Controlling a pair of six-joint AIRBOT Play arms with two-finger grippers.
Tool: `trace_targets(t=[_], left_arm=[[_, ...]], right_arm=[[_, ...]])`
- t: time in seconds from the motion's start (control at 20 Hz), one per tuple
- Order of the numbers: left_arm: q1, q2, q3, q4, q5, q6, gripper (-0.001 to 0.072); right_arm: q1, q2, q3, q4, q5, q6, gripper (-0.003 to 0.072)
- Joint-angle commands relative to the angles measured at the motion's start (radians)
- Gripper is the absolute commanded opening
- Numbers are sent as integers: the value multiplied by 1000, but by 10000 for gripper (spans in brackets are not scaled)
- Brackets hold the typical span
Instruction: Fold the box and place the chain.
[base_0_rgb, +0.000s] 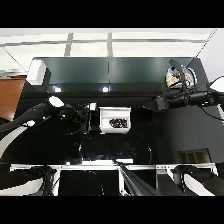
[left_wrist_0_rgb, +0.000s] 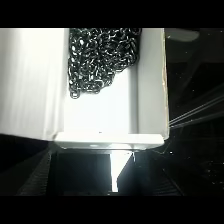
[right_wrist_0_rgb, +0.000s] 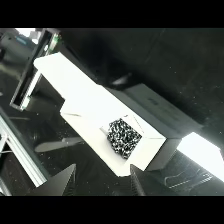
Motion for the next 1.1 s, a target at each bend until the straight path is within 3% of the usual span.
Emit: trace_targets(t=[0.0, 0.9, 1.0, 1.05], left_arm=[[-6, -1, 1, 34, -9, -2, 716], [-108, -3, 2, 37, 134, -34, 713], [-109, -3, 1, 39, 137, -36, 657], [-109, -3, 1, 39, 137, -37, 555]], right_arm=[[0, 1, 0, 0, -30, -1, 400], [56, 0, 0, -16, -105, -15, 400], [88, 0, 0, -70, -148, -13, 402], [108, -2, 0, -110, -186, -5, 503]])
